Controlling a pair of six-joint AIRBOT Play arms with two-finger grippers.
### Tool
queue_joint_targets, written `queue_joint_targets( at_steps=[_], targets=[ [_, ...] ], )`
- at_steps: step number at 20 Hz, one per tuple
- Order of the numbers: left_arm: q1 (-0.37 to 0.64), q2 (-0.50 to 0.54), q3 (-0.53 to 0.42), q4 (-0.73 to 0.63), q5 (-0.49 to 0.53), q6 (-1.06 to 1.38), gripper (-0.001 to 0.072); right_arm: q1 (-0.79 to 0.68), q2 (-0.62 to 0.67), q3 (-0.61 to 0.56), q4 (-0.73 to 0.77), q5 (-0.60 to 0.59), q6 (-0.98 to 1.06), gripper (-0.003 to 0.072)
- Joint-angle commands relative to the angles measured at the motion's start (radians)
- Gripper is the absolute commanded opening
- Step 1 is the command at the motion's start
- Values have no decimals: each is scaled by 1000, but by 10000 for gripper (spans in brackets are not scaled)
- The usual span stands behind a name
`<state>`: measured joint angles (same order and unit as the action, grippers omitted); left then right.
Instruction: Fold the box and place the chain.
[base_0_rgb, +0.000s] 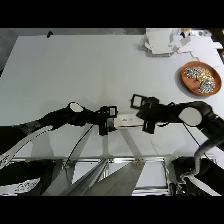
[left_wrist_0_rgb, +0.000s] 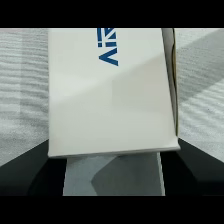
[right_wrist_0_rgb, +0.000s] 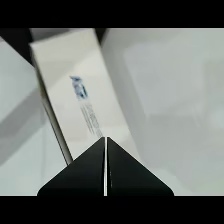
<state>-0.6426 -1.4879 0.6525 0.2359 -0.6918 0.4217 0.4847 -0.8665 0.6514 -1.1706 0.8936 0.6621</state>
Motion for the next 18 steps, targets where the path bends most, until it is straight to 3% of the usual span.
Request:
queue_joint_targets(
  at_steps=[1, 3, 9, 18],
  targets=[
    [0, 1, 0, 0, -1, 0, 136, -206, 66, 0, -119, 219, 356, 19],
    [0, 1, 0, 0, 0, 0, 136, -383, 66, -1, -174, 338, 497, 19],
    [0, 1, 0, 0, 0, 0, 136, -718, 63, -5, -276, 331, 651, 19],
    [0, 1, 0, 0, 0, 0, 136, -784, 52, -53, -288, 348, 676, 19]
  ],
)
